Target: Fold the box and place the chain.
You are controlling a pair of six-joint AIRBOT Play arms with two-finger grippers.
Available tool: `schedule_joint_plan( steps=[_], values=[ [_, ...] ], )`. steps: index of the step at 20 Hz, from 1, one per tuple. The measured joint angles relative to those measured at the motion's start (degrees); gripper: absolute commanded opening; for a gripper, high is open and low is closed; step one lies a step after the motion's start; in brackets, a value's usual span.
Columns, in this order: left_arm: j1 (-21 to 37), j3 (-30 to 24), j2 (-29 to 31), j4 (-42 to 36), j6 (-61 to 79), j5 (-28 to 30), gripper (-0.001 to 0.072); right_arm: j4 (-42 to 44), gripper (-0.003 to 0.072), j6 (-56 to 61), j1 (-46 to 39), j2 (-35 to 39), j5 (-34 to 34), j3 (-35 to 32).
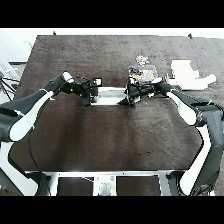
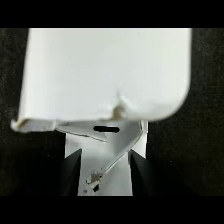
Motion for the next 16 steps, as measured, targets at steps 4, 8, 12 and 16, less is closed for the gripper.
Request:
schedule_joint_plan(
  steps=[4,8,12,16],
  values=[
    [0.0,0.0,0.0,0.0,1.2,1.7,0.0349,0.0,0.0416,0.0,0.0,0.0,0.0,0.0],
    [0.0,0.0,0.0,-3.3,4.0,2.0,0.0203,0.0,0.0416,0.0,0.0,0.0,0.0,0.0],
    [-1.0,0.0,0.0,-6.5,6.6,1.7,0.0173,0.0,0.0416,0.0,0.0,0.0,0.0,0.0],
    [-1.7,0.0,0.0,-8.2,7.6,1.0,0.02,-0.1,0.0416,0.0,0.0,0.0,0.1,0.0]
  ],
)
